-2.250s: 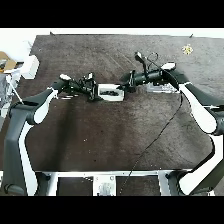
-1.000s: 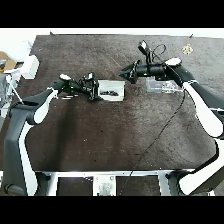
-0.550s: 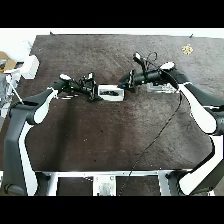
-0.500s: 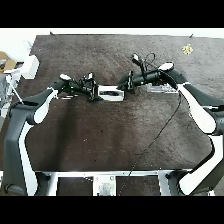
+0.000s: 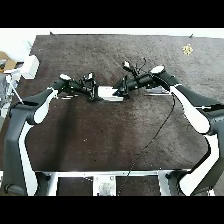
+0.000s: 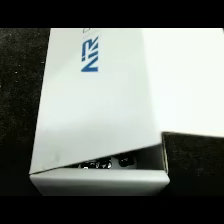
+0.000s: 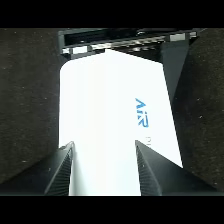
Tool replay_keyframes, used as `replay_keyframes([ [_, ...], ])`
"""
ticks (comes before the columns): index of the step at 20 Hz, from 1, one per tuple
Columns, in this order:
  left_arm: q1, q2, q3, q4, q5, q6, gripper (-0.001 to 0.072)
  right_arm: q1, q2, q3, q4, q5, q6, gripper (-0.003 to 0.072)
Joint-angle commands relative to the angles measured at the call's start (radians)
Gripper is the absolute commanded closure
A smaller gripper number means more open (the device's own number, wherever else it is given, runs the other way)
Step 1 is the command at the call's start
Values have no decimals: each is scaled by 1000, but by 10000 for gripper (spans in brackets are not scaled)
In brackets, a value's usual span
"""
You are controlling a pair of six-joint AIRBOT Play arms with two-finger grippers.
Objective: Fold the box and place the chain.
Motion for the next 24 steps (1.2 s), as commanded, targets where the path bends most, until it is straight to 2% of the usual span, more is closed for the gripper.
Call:
replay_keyframes([
  [1,-1,1,0,0,0,0,547,5,-2,0,-20,-82,-12,229],
  [5,-1,1,0,0,0,0,547,5,5,0,-17,-148,-64,229],
  [12,-1,1,0,0,0,0,547,5,45,-1,3,-115,-66,249],
  [18,-1,1,0,0,0,0,547,6,43,-3,21,-192,-100,248],
  [24,-1,1,0,0,0,0,547,5,42,-3,68,12,-73,249],
])
